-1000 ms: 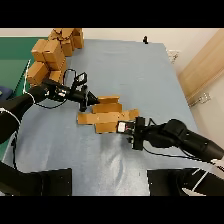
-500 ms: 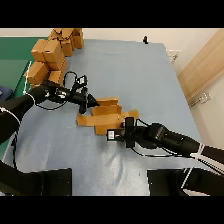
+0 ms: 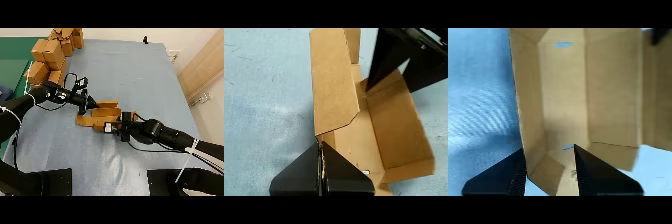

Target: Fold the box.

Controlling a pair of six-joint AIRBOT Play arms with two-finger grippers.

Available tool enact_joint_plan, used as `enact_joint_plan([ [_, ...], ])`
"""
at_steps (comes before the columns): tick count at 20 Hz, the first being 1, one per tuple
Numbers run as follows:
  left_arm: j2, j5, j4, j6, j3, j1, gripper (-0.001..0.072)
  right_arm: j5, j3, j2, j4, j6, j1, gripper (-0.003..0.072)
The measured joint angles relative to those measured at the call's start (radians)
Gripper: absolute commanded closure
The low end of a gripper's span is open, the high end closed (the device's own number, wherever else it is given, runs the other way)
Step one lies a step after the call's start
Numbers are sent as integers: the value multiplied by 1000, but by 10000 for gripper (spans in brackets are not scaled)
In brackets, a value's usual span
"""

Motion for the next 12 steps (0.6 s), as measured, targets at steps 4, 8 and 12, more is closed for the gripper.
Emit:
enact_joint_plan([
  [4, -1, -31, 2, 0, 0, 0, 694, -5, 44, -5, 5, 68, -41, 117],
  [8, -1, -48, 2, -2, 0, 0, 694, -20, 56, -6, 29, 99, -53, 86],
  [12, -1, -56, 2, -2, 0, 0, 694, -23, 60, -9, 20, 108, -57, 85],
])
